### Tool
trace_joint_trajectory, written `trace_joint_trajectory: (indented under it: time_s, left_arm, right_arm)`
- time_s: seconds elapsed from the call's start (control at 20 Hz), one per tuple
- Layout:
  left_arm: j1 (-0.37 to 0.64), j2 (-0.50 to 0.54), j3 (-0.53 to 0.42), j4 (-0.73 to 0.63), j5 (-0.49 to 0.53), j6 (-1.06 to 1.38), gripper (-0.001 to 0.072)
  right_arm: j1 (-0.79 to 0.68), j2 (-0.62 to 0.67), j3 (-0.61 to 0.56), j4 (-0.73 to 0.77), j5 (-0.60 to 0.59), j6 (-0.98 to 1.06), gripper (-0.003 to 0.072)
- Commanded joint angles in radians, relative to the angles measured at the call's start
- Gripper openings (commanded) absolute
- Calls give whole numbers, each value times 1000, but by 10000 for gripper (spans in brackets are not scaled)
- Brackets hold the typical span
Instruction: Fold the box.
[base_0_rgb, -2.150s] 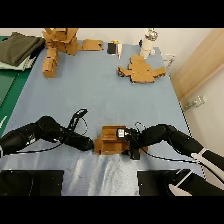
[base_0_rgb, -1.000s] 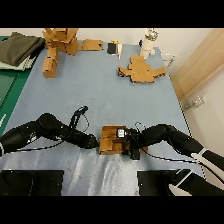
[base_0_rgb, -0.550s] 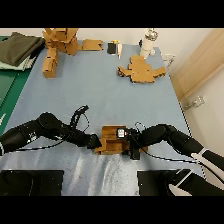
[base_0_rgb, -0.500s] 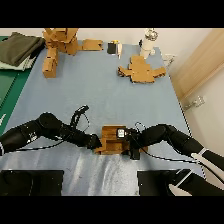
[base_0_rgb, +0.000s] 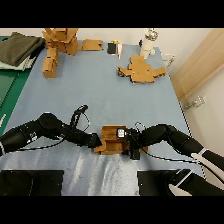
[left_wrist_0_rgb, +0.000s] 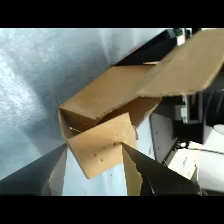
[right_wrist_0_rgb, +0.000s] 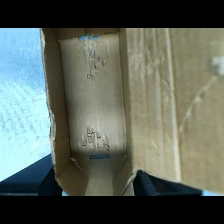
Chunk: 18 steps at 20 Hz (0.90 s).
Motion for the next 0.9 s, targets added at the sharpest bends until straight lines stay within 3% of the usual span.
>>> trace_joint_trajectory:
  time_s: [0.0,0.3,0.65,0.85]
  left_arm:
    - [-51,0,14,133,64,-180,521]
    - [-237,-3,134,591,130,-686,520]
    - [-346,-22,241,851,-31,-967,520]
    - [-413,-36,250,898,-70,-1051,520]
  right_arm:
    - [0,0,0,0,0,0,558]
    - [0,0,0,0,0,0,558]
    - [0,0,0,0,0,0,558]
    - [0,0,0,0,0,0,558]
